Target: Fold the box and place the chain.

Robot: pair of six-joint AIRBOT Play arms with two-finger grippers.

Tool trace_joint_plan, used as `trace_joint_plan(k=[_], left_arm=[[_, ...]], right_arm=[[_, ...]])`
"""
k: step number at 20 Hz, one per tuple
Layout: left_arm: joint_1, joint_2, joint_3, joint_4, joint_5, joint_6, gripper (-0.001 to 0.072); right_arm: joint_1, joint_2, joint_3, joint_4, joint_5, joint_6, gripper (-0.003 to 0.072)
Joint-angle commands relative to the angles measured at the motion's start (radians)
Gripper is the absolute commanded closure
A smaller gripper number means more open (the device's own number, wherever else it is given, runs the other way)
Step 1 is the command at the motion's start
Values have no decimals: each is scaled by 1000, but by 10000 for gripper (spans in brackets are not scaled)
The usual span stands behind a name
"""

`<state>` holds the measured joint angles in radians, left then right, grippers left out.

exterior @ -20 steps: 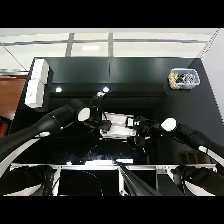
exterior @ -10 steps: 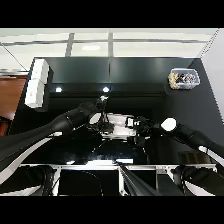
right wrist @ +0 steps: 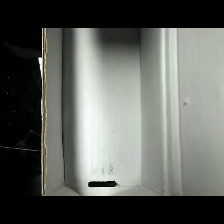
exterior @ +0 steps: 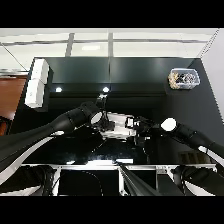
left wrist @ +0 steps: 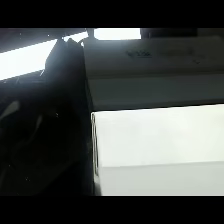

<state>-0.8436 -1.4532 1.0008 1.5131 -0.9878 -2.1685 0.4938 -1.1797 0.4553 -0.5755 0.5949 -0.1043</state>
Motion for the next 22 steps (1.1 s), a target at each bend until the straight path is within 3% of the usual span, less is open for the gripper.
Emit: trace_joint_plan(k=[1, 2, 3, 4, 5, 7, 9, 10, 15, 16, 19, 20, 22], left_arm=[[0, 0, 3, -8, 9, -5, 451], [0, 0, 3, -8, 6, -12, 225], [0, 0, 3, -6, -1, -14, 159], [0, 0, 3, -3, -4, -14, 160], [0, 0, 3, -2, -3, -15, 184], [0, 0, 3, -2, 14, -16, 512], [0, 0, 3, -3, 27, -16, 656], [0, 0, 3, -3, 27, -16, 684], [-2, 0, 3, -4, 23, -16, 685], [-2, 0, 3, -3, 19, -16, 685], [-2, 0, 3, 29, -32, -18, 685], [-2, 0, 3, 35, -35, -24, 685], [-2, 0, 3, 34, -30, -40, 685]], right_arm=[[0, -1, 0, -1, 0, -1, 261], [0, -1, 0, -1, 0, -1, 260], [0, -1, 0, -1, 0, -1, 261], [0, -1, 0, -1, 0, -1, 261], [0, -1, 0, -1, 0, -1, 260], [0, -1, 0, -1, 0, -1, 260], [0, -1, 0, -1, 0, -1, 260], [0, -1, 0, -1, 0, -2, 260], [0, -1, 0, -1, 11, 6, 257], [0, 3, 1, -2, 17, 18, 226], [-2, 49, 1, -22, 51, 64, 214], [-7, 71, 1, -54, 58, 95, 5], [-20, 109, 2, -109, 75, 167, 5]])
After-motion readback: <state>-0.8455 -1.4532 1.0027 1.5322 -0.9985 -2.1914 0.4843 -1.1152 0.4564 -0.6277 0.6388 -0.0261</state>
